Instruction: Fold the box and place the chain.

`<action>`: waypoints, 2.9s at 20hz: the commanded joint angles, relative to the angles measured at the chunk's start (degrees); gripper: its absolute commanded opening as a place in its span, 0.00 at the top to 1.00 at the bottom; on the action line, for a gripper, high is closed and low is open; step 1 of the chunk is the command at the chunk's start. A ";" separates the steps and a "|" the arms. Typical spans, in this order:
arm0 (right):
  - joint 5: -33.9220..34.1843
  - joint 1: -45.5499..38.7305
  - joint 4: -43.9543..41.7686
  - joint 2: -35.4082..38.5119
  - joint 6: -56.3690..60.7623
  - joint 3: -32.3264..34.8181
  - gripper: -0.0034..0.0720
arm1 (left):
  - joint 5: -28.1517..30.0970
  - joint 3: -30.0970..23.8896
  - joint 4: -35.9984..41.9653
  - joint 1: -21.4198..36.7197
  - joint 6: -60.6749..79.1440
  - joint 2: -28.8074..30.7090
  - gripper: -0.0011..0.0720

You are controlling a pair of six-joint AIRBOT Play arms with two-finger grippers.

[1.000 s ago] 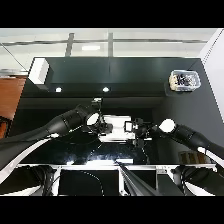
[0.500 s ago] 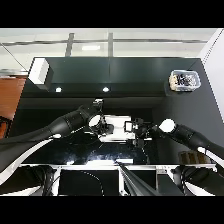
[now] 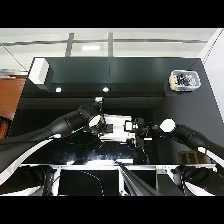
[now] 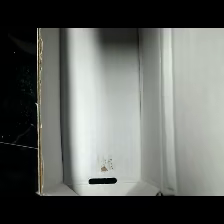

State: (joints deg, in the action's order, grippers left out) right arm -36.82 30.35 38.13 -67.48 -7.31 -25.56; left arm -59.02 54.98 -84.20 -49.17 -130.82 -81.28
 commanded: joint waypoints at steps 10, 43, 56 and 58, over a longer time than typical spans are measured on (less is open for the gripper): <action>-0.04 0.02 -0.02 -0.04 0.07 0.00 0.56 | -0.09 0.04 -0.50 0.07 -0.20 -0.02 0.75; -5.77 -1.18 1.33 9.44 4.50 0.00 0.63 | -0.02 0.04 -2.99 0.07 -0.15 -0.02 0.95; -3.82 -1.18 -7.21 7.19 4.52 0.00 0.63 | -0.02 0.04 -2.32 0.07 -0.15 -0.02 0.95; -2.03 -1.18 -9.40 6.23 4.46 0.00 0.63 | -0.11 0.04 -2.23 0.07 -0.15 -0.02 0.95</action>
State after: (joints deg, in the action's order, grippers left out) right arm -40.47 29.17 31.66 -60.25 -2.81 -25.56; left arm -59.13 55.05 -86.98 -49.10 -131.04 -81.28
